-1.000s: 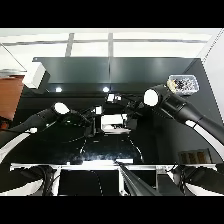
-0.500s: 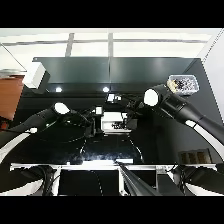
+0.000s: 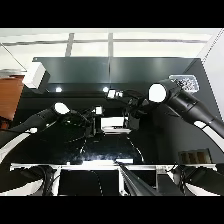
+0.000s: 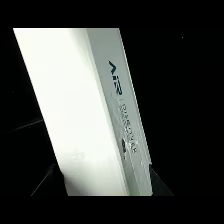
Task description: Fold the box and place the chain.
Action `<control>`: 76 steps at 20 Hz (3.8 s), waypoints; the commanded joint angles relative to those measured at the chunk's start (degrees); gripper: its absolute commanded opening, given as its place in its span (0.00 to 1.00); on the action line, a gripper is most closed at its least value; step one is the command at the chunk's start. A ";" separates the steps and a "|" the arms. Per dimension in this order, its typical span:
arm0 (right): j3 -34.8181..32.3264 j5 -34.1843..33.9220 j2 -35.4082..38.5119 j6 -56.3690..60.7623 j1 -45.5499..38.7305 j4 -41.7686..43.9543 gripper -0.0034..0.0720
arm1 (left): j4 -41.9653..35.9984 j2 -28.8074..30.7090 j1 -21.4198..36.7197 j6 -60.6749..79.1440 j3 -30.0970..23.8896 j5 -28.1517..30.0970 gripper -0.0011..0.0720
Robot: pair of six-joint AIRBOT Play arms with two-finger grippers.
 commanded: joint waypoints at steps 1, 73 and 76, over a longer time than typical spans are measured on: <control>1.42 3.06 0.94 0.63 -0.11 1.46 0.97 | 0.02 -0.02 -0.02 0.09 0.04 0.02 0.69; 0.46 -0.17 -3.91 1.49 -1.55 -0.17 0.36 | 0.02 -0.02 -0.02 0.09 0.04 0.02 0.69; 0.48 -0.20 -3.91 1.46 -1.55 -0.02 0.36 | 0.02 -0.02 -0.02 0.07 0.04 0.02 0.69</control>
